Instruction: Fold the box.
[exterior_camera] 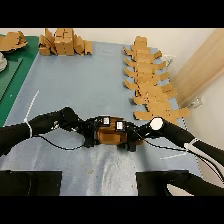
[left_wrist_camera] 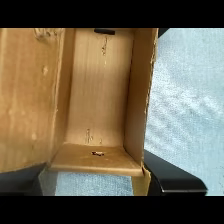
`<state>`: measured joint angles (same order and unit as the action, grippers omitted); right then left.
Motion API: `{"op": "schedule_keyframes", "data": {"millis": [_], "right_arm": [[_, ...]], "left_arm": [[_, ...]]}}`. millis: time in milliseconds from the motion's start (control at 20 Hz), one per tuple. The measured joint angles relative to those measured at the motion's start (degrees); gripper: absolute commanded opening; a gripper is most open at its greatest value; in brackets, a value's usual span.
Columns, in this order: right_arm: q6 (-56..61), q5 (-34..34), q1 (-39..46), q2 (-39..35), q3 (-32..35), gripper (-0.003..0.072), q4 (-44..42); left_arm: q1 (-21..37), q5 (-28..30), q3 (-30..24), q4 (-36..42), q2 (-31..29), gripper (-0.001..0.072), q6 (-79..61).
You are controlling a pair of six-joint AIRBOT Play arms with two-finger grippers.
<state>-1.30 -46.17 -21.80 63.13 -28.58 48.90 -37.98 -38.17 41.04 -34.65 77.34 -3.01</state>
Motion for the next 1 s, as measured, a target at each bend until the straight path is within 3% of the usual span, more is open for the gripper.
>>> {"op": "schedule_keyframes", "data": {"millis": [300, 550, 800, 1000], "right_arm": [[9.84, -2.34, 0.02, -7.19, 0.02, 0.0713, 12.26], [20.15, 0.83, 0.02, -15.85, 0.02, 0.0706, 19.10], [29.24, 1.05, 0.02, -23.47, 0.02, 0.0694, 17.73], [36.26, -0.04, 0.02, -28.72, 0.02, 0.0694, 10.73]], "left_arm": [[0.00, 0.07, 0.00, 0.00, 0.00, 0.0604, 0.00], [0.00, 0.09, 0.00, 0.00, 0.02, 0.0605, 0.00], [0.00, 0.09, 0.00, 0.00, 0.00, 0.0604, 0.00], [0.00, 0.11, 0.00, 0.00, 0.02, 0.0604, 0.00]]}}
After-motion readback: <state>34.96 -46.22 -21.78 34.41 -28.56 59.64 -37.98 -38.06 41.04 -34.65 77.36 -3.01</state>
